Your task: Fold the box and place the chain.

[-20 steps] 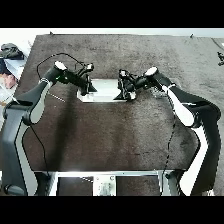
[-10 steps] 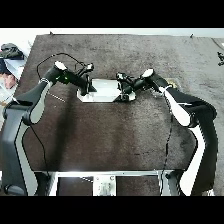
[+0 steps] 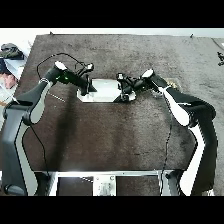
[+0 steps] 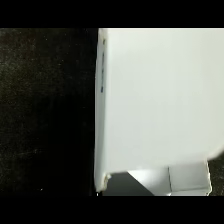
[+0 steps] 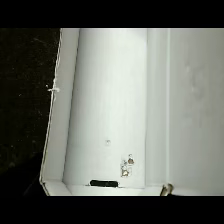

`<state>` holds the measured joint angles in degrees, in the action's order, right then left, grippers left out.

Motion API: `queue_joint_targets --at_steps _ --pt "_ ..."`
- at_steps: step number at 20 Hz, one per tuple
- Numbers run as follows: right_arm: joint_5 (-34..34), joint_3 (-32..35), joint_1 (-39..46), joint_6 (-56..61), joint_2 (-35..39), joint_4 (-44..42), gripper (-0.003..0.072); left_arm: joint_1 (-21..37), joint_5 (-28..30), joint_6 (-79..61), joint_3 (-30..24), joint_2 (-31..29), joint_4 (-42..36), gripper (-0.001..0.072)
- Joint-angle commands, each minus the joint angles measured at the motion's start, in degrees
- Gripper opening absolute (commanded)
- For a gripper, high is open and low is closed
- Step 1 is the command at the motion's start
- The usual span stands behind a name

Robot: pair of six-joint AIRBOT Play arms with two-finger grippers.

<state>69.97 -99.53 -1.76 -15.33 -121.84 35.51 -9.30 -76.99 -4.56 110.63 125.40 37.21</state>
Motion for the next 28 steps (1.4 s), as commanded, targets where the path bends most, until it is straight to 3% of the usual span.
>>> queue_joint_targets --at_steps 1,6,7,8,9,28 --pt "0.35 -0.02 0.04 -0.04 -0.33 -0.2 0.0576 0.07 0.07 -0.02 0.02 -0.04 0.04 0.0013" --pt "0.28 -0.02 0.04 -0.37 -0.57 -2.29 0.0527 0.07 0.07 -0.02 0.0 -0.02 0.04 0.0012" --pt "0.28 -0.02 0.04 -0.33 -0.61 -2.32 0.0471 0.07 0.07 -0.02 0.0 -0.02 0.04 0.0012" --pt "0.17 -0.02 0.04 -0.33 -0.61 -2.32 0.0462 0.07 0.07 -0.02 0.02 -0.02 0.04 0.0012" --pt "0.09 -0.02 0.04 -0.33 -0.61 -2.32 0.0328 0.07 0.07 -0.02 0.0 -0.02 0.04 0.0012" --pt "-1.81 -0.02 -0.02 -0.28 -0.61 -2.16 0.0327 0.07 0.07 -0.02 0.02 -0.04 0.04 0.0012"
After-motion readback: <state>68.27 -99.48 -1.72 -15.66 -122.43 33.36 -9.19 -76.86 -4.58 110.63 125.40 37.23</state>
